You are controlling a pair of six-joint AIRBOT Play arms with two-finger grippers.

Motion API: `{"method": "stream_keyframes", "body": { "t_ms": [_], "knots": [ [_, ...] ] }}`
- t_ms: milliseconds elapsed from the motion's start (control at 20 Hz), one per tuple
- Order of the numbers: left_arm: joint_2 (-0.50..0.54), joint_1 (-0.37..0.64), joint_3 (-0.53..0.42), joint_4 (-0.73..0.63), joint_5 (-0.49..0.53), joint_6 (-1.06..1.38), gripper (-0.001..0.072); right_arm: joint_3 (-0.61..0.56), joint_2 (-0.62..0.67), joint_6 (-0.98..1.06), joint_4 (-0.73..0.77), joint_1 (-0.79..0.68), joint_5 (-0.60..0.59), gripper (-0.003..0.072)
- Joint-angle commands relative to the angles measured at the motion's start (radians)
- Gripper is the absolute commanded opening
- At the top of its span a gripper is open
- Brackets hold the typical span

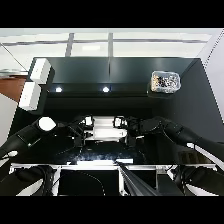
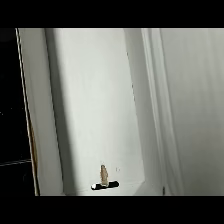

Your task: Fold the box and place the chain.

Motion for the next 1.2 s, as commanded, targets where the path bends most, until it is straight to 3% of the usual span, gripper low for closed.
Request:
{"method": "stream_keyframes", "body": {
  "t_ms": [0,350,500,850,900,1000,1150],
  "knots": [
    [-0.003,-0.001,0.0,-0.063,0.002,0.001,0.0253,-0.001,0.0,0.0,0.0,0.001,-0.001,0.0527],
    [-0.043,-0.041,0.0,-0.096,0.018,0.024,0.0235,0.0,0.0,0.0,0.0,0.001,-0.001,0.0527],
    [-0.049,-0.071,0.0,-0.096,0.086,0.031,0.0236,0.0,0.0,0.0,0.0,0.001,-0.001,0.0527],
    [-0.049,-0.066,0.0,-0.096,0.08,0.033,0.0236,0.0,0.0,0.0,0.0,0.001,-0.001,0.0526],
    [-0.049,-0.069,0.0,-0.096,0.081,0.034,0.0244,-0.001,0.0,0.0,0.0,0.001,-0.001,0.0527],
    [-0.049,-0.069,0.0,-0.096,0.08,0.034,0.0384,-0.001,0.0,0.0,0.0,0.001,-0.001,0.0527],
    [-0.049,-0.069,0.0,-0.095,0.08,0.034,0.0411,0.0,0.0,0.0,0.0,0.001,-0.001,0.0527]
  ]
}}
